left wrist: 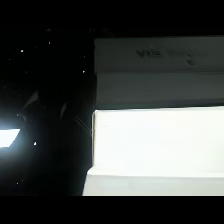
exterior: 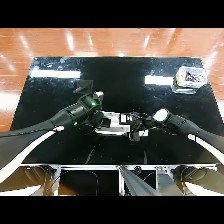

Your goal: Fold the box and place the chain.

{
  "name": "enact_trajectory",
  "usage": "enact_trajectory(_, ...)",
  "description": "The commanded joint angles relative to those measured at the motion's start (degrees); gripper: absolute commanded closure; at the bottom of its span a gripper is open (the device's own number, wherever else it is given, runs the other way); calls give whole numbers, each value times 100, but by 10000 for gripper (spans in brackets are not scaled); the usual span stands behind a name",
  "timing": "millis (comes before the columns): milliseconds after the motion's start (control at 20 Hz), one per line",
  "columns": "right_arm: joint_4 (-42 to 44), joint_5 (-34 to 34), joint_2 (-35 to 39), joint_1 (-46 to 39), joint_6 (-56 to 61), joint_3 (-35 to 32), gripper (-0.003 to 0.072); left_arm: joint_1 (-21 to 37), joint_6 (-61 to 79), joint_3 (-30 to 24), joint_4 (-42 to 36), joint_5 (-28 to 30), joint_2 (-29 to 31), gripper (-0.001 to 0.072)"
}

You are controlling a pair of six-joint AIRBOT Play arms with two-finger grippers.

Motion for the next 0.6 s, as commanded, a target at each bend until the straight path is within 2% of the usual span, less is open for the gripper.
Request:
enact_trajectory(0,28,81,7,0,17,4,-31,2,-2,4,2,37,2,690)
enact_trajectory(350,-122,15,553,-404,81,7,-30,17,-341,20,229,37,13,691)
enact_trajectory(550,-332,315,796,-850,98,4,-29,131,-651,20,411,79,17,691)
